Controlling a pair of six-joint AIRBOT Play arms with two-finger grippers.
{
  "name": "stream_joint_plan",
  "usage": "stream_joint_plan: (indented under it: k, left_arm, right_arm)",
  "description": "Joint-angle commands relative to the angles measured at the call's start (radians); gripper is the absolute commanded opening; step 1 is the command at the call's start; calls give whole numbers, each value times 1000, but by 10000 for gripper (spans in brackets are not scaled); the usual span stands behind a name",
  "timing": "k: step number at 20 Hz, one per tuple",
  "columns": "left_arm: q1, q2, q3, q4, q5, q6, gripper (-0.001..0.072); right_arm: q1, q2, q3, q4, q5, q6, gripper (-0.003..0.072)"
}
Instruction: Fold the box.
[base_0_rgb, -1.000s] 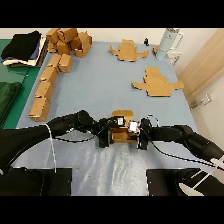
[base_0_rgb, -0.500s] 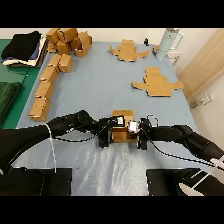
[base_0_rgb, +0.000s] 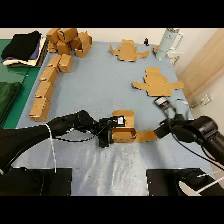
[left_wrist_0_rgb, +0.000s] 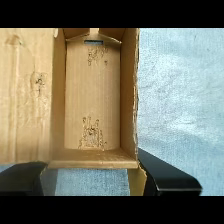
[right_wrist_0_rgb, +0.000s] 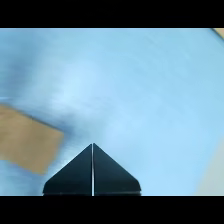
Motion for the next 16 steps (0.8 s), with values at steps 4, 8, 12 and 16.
stream_joint_plan:
  k: [4, 8, 12, 16]
  left_arm:
    - [1, 0, 1, 0, 0, 0, 525]
    - [1, 0, 1, 1, 0, 0, 525]
    - [1, 0, 1, 1, 0, 0, 525]
    - [1, 0, 1, 0, 0, 0, 525]
  right_arm:
    - [-380, -214, 0, 461, 29, -71, 2]
    - [-409, -329, 0, 853, -39, -396, 2]
    - [-408, -305, 2, 970, -139, -465, 2]
    - [-408, -262, 2, 972, -161, -464, 3]
